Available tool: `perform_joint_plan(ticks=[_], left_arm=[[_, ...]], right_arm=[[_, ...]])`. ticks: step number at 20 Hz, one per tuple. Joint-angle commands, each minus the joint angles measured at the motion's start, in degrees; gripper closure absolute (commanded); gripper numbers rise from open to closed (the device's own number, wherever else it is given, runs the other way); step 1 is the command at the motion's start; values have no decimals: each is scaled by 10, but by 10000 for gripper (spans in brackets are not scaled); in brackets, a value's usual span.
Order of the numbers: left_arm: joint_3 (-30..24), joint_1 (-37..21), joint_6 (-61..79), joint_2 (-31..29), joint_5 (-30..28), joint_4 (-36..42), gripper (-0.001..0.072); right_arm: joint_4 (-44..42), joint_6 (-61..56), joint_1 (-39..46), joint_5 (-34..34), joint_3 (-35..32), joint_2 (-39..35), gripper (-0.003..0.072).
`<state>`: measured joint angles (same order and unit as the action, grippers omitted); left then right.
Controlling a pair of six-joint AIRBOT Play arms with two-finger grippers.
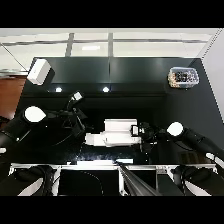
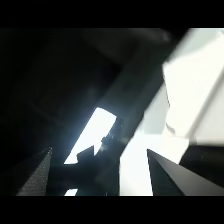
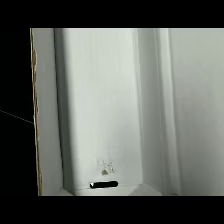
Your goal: Fold the box and place the chain.
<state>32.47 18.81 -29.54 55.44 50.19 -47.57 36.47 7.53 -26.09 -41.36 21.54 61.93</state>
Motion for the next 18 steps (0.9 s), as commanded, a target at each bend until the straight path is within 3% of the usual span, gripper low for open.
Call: perform_joint_plan(ticks=[1, 10, 14, 18], left_arm=[[-6, 11, 91, -5, 42, -34, 3], [-9, 102, 114, 37, -22, -49, 5], [-9, 125, 114, 60, -25, -49, 5], [-9, 153, 114, 68, -69, -50, 5]], right_arm=[[0, 0, 0, 1, 0, 0, 155], [0, 0, 0, 7, 0, 0, 155], [0, 0, 0, 7, 0, 0, 155], [-1, 0, 0, 7, 0, 0, 155]])
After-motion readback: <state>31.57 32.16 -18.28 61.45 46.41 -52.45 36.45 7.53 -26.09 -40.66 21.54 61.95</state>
